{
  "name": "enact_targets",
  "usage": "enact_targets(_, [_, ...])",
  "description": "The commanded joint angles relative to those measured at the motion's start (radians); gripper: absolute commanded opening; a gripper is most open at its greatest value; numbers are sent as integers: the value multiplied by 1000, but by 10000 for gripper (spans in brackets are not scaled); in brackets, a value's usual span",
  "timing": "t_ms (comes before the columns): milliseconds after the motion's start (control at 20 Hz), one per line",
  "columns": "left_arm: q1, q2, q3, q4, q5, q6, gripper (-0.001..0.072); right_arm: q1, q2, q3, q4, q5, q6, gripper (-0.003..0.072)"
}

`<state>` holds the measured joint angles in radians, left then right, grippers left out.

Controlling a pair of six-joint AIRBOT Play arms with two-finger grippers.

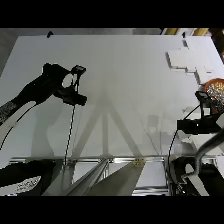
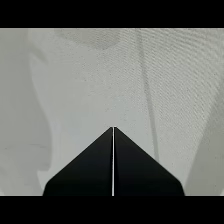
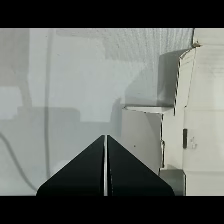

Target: Fold the box and place the chain.

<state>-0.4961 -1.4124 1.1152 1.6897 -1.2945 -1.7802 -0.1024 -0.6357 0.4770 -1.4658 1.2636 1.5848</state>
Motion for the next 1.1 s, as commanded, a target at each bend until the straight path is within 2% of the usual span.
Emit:
enact_targets(0, [-1,0,-1,1,0,0,9,0,0,-1,0,0,0,18])
enact_targets(500, [-1,-1,-1,0,0,1,9,-1,0,0,0,1,0,18])
enact_targets(550, [-1,-1,-1,0,0,1,9,0,0,0,11,-36,-2,16])
enact_targets(650, [-1,-1,-1,1,0,1,9,0,0,0,48,-198,-7,18])
enact_targets(750, [-1,-1,-1,0,0,0,9,0,0,0,94,-294,12,19])
enact_targets(800, [-1,-1,-1,1,0,1,9,-2,0,5,71,-326,14,18])
enact_targets(850, [-1,-1,-1,1,0,1,9,-9,-3,28,-6,-311,44,18])
enact_targets(950, [-1,-1,-1,1,0,1,9,-57,-23,93,-261,-219,68,18])
enact_targets(1050, [-1,-1,-1,0,0,1,9,-167,-70,148,-530,-163,35,17])
